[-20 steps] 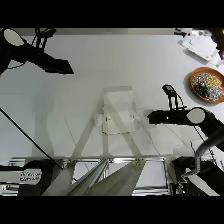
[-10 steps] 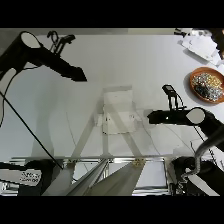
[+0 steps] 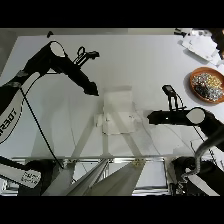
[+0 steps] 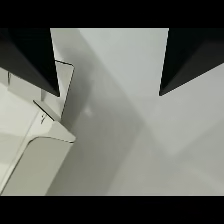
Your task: Fold the box and place the chain.
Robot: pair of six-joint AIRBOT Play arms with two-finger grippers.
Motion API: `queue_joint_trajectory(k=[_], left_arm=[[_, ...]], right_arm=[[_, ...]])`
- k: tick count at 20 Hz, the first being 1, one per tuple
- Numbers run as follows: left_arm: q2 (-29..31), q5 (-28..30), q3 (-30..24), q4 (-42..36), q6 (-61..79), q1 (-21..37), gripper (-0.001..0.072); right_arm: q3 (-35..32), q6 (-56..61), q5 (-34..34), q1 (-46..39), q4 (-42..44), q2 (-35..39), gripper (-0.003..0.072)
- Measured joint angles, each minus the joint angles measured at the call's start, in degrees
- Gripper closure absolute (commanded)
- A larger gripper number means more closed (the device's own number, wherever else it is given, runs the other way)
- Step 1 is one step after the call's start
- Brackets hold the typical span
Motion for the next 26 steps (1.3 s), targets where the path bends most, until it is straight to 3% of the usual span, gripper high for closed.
queue_joint_trajectory(k=[11, 19, 20, 22, 25, 26], left_arm=[[-9.29, -8.92, -0.13, -12.22, 6.71, -0.39, 0.0013], [-12.68, -3.93, -0.17, -19.93, 11.52, -2.69, 0.0017], [-12.94, -3.48, -0.20, -20.09, 12.00, -3.23, 0.0030], [-13.33, -2.97, -0.20, -19.58, 12.61, -4.13, 0.0166], [-13.62, -3.43, -0.17, -17.14, 12.98, -4.70, 0.0228], [-13.68, -4.07, -0.20, -16.28, 13.09, -4.76, 0.0286]], right_arm=[[0.00, 0.17, 0.07, 0.00, 0.37, 0.00, 0.0676], [0.00, 0.17, 0.04, 0.00, 0.39, 0.00, 0.0676], [0.00, 0.17, 0.04, 0.00, 0.39, 0.00, 0.0676], [0.00, 0.17, 0.04, 0.00, 0.39, 0.00, 0.0676], [0.00, 0.20, 0.04, 0.00, 0.39, 0.00, 0.0676], [0.00, 0.20, 0.07, 0.00, 0.39, 0.00, 0.0676]])
